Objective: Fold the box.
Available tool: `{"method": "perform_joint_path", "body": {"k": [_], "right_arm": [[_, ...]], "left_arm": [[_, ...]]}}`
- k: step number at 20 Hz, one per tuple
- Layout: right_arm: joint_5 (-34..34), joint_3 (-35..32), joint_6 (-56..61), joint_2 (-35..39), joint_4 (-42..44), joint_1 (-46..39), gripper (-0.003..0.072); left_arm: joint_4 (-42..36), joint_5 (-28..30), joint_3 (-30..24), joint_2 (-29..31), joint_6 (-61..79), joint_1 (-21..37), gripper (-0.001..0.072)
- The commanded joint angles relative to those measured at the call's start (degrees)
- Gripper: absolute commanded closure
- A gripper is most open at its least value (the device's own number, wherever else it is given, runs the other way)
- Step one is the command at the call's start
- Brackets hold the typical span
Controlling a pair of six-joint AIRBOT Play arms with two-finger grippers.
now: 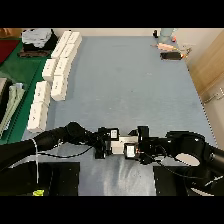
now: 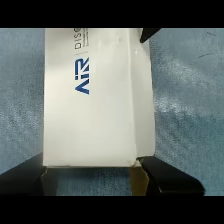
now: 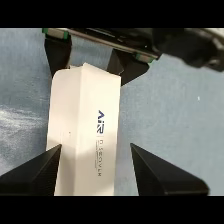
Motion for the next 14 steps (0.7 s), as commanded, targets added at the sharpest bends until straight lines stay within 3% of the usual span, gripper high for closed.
{"method": "perform_joint_path", "body": {"k": [1, 12, 13, 14], "right_arm": [[-0.07, 0.07, 0.61, 0.96, -2.86, -0.02, 0.0036], [-0.98, 1.55, 1.05, 1.2, -3.91, -0.02, 0.0037], [-1.33, 1.55, 1.05, 1.18, -4.17, -0.02, 0.0055], [-1.38, 1.55, 1.07, 1.11, -4.59, -0.02, 0.0147]], "left_arm": [[0.07, -0.09, 0.04, 0.04, 0.09, 0.0, 0.0183], [0.07, -0.09, 0.04, 0.04, 0.09, 0.0, 0.0183], [0.07, -0.09, 0.04, 0.04, 0.09, 0.0, 0.0183], [0.07, -0.09, 0.04, 0.04, 0.09, 0.0, 0.0184]]}}
